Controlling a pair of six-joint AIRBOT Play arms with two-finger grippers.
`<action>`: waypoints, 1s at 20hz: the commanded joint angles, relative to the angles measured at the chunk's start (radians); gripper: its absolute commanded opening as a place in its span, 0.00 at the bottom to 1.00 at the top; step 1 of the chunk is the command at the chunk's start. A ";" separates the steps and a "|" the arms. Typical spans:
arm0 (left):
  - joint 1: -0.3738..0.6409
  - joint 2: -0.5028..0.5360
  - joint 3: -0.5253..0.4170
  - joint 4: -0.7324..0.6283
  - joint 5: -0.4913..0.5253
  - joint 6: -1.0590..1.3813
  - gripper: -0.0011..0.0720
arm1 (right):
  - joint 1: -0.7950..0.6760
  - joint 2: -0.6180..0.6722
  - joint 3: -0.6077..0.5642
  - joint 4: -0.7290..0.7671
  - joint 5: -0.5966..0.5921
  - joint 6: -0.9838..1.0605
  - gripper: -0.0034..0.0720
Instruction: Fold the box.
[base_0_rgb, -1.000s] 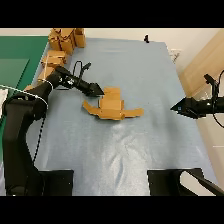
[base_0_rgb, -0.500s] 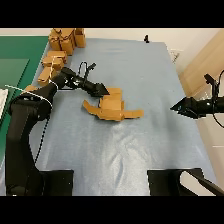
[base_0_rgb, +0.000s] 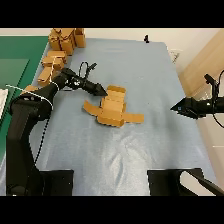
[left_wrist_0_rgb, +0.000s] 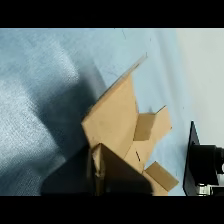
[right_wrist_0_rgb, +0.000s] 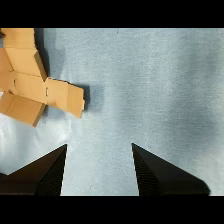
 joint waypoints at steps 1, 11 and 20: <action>0.002 0.002 0.001 -0.026 -0.005 0.089 0.04 | 0.000 -0.001 0.000 -0.004 -0.002 -0.001 0.85; 0.056 0.003 0.000 -0.237 -0.115 0.416 0.03 | 0.113 0.085 0.001 0.094 0.061 -0.287 0.85; 0.055 0.104 -0.167 -0.278 -0.099 0.703 0.03 | 0.575 0.182 -0.002 -0.204 0.041 -0.312 0.85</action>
